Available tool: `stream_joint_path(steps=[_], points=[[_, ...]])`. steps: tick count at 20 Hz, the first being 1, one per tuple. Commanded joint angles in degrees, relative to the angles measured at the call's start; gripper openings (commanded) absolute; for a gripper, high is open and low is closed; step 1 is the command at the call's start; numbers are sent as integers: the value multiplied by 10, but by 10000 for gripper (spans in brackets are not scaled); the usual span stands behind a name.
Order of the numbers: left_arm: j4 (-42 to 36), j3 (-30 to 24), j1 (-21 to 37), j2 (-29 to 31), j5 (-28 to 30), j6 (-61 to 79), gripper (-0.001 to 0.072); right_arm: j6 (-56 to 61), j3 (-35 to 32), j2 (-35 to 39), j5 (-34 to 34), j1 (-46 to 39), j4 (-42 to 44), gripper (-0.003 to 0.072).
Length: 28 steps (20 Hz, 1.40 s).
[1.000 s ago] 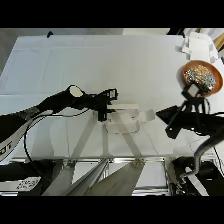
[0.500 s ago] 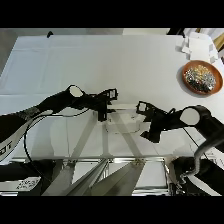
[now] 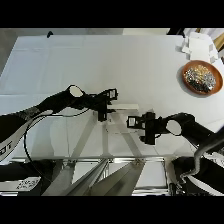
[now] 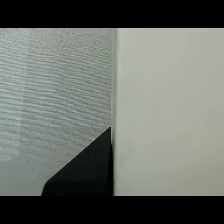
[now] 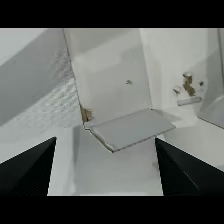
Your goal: Fold the box and place the chain.
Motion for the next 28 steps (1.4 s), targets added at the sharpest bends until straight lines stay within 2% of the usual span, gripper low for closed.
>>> stream_joint_path(steps=[1, 4, 10, 21, 25, 26, 28], points=[[0, 0, 0, 0, 0, 0, 13, -16, -25, -1, -72, 33, -16, 688], [0, 0, 0, 0, 0, 0, 13, -15, -25, 6, -118, 35, -27, 688], [0, 0, 0, 0, 0, 0, 13, -14, -26, 59, -167, 35, -35, 688], [0, 0, 0, 0, 0, 0, 13, -14, -27, 59, -178, 34, -35, 687], [0, 0, 0, 0, 0, 0, 13, -14, -27, 59, -170, -7, -30, 687], [0, 0, 0, 0, 0, 0, 13, -14, -27, 59, -170, -14, -25, 687], [0, 0, 0, 0, 0, 0, 13, -14, -27, 57, -172, -21, 39, 687]])
